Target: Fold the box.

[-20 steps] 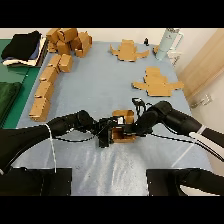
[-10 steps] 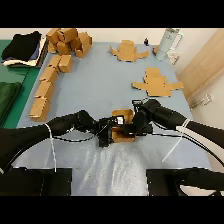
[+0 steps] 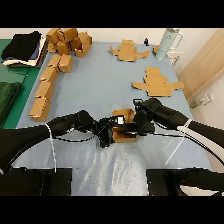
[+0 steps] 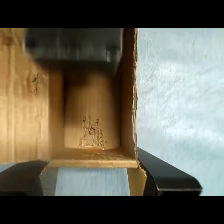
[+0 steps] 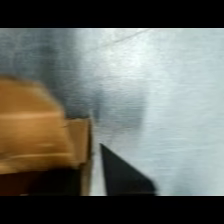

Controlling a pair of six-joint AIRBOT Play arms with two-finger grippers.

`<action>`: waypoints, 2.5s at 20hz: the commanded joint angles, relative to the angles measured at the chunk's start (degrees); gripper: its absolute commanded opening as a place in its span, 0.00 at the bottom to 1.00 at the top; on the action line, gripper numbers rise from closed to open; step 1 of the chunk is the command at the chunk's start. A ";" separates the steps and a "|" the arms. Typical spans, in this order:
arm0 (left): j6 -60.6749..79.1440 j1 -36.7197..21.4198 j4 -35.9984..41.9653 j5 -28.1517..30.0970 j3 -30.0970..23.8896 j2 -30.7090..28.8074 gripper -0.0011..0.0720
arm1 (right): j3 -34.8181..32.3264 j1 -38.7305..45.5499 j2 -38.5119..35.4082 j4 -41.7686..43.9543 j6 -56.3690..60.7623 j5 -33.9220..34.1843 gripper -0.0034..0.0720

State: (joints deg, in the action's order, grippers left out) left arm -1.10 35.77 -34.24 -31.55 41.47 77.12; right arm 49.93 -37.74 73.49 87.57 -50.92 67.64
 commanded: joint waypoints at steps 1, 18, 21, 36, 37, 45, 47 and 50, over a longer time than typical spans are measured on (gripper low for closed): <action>0.02 -0.04 0.20 0.02 0.00 0.02 0.73 | 0.24 -0.13 -0.15 2.03 -1.66 -0.28 0.50; 0.02 -0.04 0.20 0.00 0.00 0.02 0.73 | 0.24 1.57 -14.32 3.80 3.28 2.16 0.50; 0.02 -0.04 0.17 0.00 0.00 0.02 0.73 | 0.24 6.19 -17.18 3.17 1.57 3.28 0.38; 0.02 -0.04 0.20 0.02 0.00 0.02 0.73 | 11.02 35.60 16.39 63.23 -74.51 14.80 0.05; 0.02 -0.04 0.20 0.00 0.00 0.02 0.73 | 10.88 34.64 15.96 62.55 -75.95 16.35 0.05; 0.02 -0.04 0.20 -0.02 0.00 0.02 0.73 | 0.39 18.99 -3.63 42.36 -77.05 1.42 0.05; 0.02 -0.04 0.20 0.02 0.00 0.02 0.73 | -3.08 14.67 -8.41 38.45 -77.00 -3.04 0.05; 0.02 -0.04 0.20 0.00 0.00 0.02 0.73 | -7.52 8.87 -14.19 33.07 -76.15 -9.70 0.05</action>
State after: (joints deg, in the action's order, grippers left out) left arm -1.08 35.79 -34.04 -31.55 41.47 77.12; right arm 46.50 -23.35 65.08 127.48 -127.57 65.78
